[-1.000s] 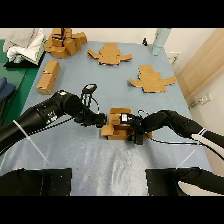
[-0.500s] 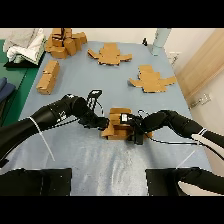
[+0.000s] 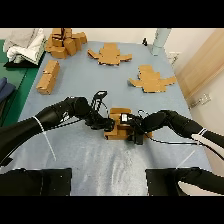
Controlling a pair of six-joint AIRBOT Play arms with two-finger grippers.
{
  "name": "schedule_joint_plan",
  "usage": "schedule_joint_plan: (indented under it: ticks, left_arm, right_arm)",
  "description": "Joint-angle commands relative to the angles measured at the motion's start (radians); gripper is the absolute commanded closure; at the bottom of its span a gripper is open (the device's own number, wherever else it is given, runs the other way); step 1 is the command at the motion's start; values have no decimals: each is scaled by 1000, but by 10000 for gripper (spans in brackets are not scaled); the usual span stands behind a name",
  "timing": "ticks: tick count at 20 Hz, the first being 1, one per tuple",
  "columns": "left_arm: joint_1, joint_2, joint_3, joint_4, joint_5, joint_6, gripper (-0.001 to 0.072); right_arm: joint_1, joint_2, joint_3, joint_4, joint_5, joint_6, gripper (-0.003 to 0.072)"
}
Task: Fold the box.
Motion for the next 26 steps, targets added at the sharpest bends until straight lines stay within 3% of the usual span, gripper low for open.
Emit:
schedule_joint_plan:
  ticks: [1,4,12,20,26]
  left_arm:
    - [-31,-2,0,-15,14,1,248]
    - [-56,-2,0,55,53,-100,248]
    - [-148,-3,60,391,-2,-415,247]
    - [-212,-109,143,428,-89,-513,247]
    - [-249,-204,266,561,-237,-636,247]
  right_arm:
    - [0,0,0,0,0,0,168]
    - [0,0,0,0,0,0,168]
    - [0,0,0,0,0,0,168]
    - [0,0,0,0,0,0,168]
    - [0,0,0,0,0,0,168]
